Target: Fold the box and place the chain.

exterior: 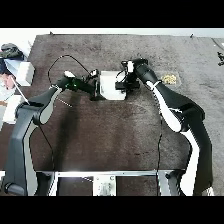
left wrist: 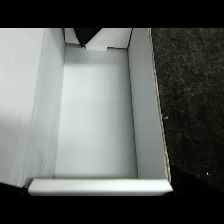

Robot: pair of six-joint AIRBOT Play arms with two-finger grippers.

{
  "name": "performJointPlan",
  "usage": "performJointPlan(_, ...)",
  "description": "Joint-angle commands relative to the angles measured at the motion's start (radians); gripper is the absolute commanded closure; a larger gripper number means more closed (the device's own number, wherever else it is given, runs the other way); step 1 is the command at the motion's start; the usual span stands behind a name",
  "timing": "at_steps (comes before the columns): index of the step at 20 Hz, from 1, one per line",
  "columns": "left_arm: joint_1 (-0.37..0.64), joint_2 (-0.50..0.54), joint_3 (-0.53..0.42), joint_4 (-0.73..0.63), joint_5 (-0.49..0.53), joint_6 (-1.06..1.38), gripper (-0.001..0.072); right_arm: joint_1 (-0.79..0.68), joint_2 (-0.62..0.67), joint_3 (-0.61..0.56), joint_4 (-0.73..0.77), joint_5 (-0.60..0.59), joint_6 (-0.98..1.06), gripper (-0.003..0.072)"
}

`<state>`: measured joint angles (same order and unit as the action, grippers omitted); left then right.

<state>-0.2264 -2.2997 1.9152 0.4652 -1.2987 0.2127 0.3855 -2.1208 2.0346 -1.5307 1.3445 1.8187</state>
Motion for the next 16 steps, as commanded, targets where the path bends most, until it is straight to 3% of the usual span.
performJointPlan(1,0.001,0.000,0.000,0.002,0.000,0.001,0.0194,0.006,-0.002,0.000,-0.030,0.002,0.015,0.0638)
performJointPlan(4,0.001,0.000,0.000,0.002,0.000,0.001,0.0194,0.008,-0.002,0.000,-0.041,0.002,0.016,0.0643)
performJointPlan(5,0.001,0.001,0.000,0.002,0.000,0.001,0.0194,0.008,-0.001,0.000,-0.041,0.002,0.019,0.0600)
performJointPlan(6,0.001,0.000,0.000,0.002,0.000,0.001,0.0194,0.008,0.002,0.000,-0.041,0.002,0.019,0.0433)
performJointPlan(7,0.001,0.000,0.000,0.002,0.000,0.001,0.0195,0.008,0.006,0.000,-0.042,0.003,0.018,0.0311)
performJointPlan(16,0.001,0.001,0.000,0.002,0.000,0.001,0.0194,0.003,0.167,0.000,-0.139,0.084,-0.126,0.0309)
